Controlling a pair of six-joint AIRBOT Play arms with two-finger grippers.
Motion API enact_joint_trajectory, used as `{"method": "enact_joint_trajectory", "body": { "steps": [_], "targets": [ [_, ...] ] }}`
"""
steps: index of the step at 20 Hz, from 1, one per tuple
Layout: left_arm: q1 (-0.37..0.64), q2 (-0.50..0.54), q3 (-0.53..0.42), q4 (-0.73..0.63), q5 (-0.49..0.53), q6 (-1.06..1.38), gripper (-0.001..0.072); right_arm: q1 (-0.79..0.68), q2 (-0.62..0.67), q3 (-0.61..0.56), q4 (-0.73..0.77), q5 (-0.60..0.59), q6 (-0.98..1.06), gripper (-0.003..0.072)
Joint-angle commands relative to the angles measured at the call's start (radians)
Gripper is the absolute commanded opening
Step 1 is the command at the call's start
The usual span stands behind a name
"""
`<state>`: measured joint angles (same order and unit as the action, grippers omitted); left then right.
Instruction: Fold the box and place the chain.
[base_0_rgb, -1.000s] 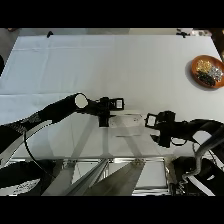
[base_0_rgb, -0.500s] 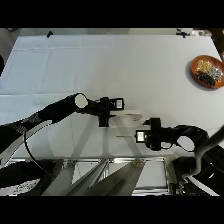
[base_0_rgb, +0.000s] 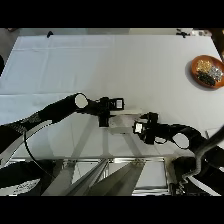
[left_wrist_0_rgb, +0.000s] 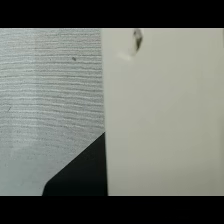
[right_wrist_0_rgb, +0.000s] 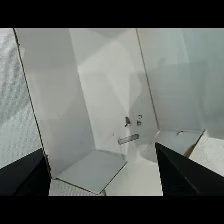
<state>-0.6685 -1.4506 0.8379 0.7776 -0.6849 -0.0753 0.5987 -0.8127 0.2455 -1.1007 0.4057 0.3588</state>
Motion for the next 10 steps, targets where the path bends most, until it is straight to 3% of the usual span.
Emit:
{"method": "enact_joint_trajectory", "body": {
  "steps": [1,10],
  "targets": [
    [0.000,0.000,0.001,0.000,0.000,0.000,0.0013,-0.001,-0.004,0.000,0.005,-0.037,-0.002,0.0719],
    [0.000,0.000,0.001,0.000,0.000,0.000,0.0013,-0.117,-0.001,0.049,0.011,0.012,-0.006,0.0716]
  ]
}}
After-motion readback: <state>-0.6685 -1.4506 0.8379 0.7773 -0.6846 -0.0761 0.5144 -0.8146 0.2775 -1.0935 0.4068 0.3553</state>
